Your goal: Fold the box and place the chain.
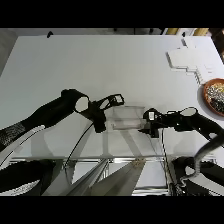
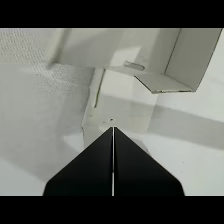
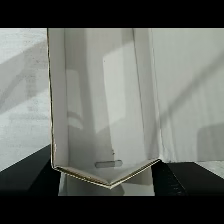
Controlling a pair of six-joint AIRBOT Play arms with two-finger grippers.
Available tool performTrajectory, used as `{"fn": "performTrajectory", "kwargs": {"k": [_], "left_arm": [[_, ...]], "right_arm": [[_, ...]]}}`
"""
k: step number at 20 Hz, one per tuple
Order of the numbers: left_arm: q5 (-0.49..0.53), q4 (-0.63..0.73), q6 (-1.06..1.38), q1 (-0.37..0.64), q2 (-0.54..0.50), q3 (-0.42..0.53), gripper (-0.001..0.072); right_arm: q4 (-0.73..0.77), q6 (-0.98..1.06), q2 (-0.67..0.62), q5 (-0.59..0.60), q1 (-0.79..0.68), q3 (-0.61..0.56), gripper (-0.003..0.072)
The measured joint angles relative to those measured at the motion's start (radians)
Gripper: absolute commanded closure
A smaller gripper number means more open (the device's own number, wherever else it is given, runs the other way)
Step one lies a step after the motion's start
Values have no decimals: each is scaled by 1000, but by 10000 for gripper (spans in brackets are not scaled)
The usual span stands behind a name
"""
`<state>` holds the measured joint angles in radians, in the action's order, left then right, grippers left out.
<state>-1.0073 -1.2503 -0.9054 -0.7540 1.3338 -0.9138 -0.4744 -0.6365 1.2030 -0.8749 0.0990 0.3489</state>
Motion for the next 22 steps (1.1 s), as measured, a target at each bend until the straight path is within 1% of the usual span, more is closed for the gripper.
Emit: {"fn": "performTrajectory", "kwargs": {"k": [2, 5, 6, 8, 10, 11, 15, 18, 20, 22], "left_arm": [[15, 1, 98, 1, -1, 32, 691], [49, 17, 265, 4, -2, 71, 526], [69, 29, 315, 7, -2, 83, 489], [126, 64, 402, 13, -2, 102, 474], [175, 98, 460, 17, -2, 112, 373], [196, 114, 483, 18, -2, 114, 356], [257, 159, 553, 19, -1, 120, 358], [274, 176, 575, 18, 13, 122, 366], [274, 201, 582, 11, 25, 122, 398], [274, 229, 586, -1, 34, 122, 398]], "right_arm": [[0, 0, 0, 0, 0, 0, 271], [0, 0, 0, 0, 0, 0, 272], [0, 0, 0, 0, 0, 0, 272], [0, 0, 0, 0, 0, 0, 272], [0, 0, 0, 0, 0, 0, 272], [0, 0, 0, 0, 0, 0, 272], [0, 0, 0, 0, 0, 0, 272], [0, 0, 0, 0, 0, 0, 272], [0, 0, 0, 0, 0, 0, 272], [0, 0, 0, 0, 0, 0, 272]]}}
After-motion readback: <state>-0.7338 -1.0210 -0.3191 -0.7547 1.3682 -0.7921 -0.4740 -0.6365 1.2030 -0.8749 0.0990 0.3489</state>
